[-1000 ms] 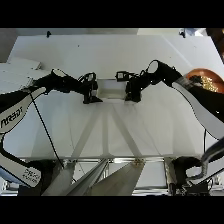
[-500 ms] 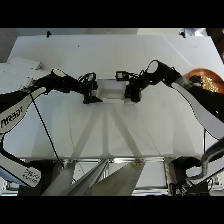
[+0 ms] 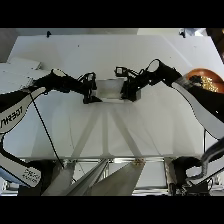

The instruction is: Fold the box and place the chain.

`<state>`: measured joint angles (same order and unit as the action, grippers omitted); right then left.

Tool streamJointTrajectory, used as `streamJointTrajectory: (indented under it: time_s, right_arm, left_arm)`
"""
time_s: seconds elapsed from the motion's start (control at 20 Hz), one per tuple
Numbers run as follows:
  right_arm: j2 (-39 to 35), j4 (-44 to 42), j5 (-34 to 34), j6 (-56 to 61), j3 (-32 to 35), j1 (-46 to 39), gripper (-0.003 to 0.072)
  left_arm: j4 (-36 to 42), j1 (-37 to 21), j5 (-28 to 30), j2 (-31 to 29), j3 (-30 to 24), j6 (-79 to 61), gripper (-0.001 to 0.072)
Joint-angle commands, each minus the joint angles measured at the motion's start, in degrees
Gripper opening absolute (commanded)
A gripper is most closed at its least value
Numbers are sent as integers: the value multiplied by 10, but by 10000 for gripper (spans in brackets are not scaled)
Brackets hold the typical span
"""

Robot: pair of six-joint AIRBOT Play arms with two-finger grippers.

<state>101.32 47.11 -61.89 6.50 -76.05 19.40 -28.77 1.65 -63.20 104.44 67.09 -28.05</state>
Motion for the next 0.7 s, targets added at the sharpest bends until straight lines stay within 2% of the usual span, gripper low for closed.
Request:
streamJointTrajectory:
  time_s: [0.0,0.1,0.15,0.35,0.65]
  right_arm:
    - [0,-5,-5,14,0,1,323]
    - [0,7,-23,34,0,0,78]
    - [0,19,-36,54,0,0,33]
    - [-9,23,-60,172,0,0,13]
    - [-100,-28,-68,176,0,0,13]
  left_arm:
    - [0,0,0,0,0,0,413]
    - [0,0,0,0,0,0,413]
    - [0,0,0,0,0,0,413]
    - [0,0,0,0,0,-1,413]
    - [0,0,0,0,0,0,413]
